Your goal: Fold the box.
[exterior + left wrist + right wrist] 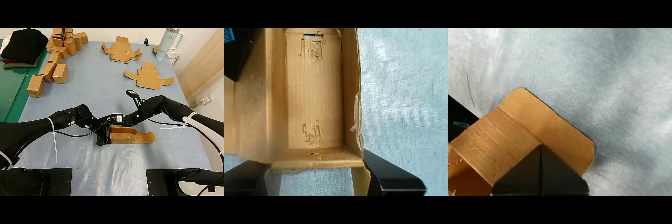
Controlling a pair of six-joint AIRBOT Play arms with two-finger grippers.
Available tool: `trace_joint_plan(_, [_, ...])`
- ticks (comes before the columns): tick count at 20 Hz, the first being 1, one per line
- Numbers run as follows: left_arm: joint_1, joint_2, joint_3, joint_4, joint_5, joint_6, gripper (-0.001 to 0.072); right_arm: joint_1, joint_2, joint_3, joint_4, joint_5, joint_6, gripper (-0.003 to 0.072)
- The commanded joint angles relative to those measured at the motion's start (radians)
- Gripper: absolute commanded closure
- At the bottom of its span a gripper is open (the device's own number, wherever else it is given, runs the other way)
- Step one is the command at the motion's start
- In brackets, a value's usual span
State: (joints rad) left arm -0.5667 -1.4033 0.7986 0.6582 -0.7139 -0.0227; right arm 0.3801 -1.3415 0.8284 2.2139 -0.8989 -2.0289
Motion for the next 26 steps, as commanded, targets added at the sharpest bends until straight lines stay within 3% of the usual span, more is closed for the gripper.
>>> trace_joint_plan(1, [0.001,0.001,0.000,0.000,0.000,0.000,0.0300,0.001,-0.006,0.001,0.000,-0.019,-0.061,0.0682])
trace_joint_plan(6, [0.001,0.000,0.000,0.000,0.000,0.000,0.0300,0.000,0.045,0.003,0.000,-0.066,-0.118,0.0683])
trace_joint_plan(12, [0.001,0.001,0.000,0.000,0.000,0.000,0.0300,0.000,0.378,-0.011,-0.089,-0.133,-0.122,0.0684])
trace_joint_plan(16, [0.001,0.001,0.000,0.000,0.000,0.000,0.0300,0.002,0.581,-0.138,-0.103,-0.255,-0.183,0.0682])
trace_joint_plan(17, [0.001,0.001,0.000,0.000,0.000,0.000,0.0300,0.002,0.627,-0.189,-0.119,-0.255,-0.233,0.0643])
trace_joint_plan(19, [0.001,0.001,0.000,0.000,0.000,0.000,0.0300,0.002,0.670,-0.282,-0.211,-0.200,-0.384,0.0213])
trace_joint_plan(20, [0.001,0.001,0.000,0.000,0.000,0.000,0.0300,0.002,0.669,-0.322,-0.262,-0.168,-0.500,0.0092])
trace_joint_plan(22, [0.001,0.001,0.000,0.000,0.000,0.000,0.0300,0.002,0.647,-0.378,-0.319,-0.089,-0.655,0.0089])
trace_joint_plan(26, [0.001,0.001,0.000,0.000,0.000,0.000,0.0300,0.002,0.562,-0.393,-0.279,0.023,-0.800,0.0090])
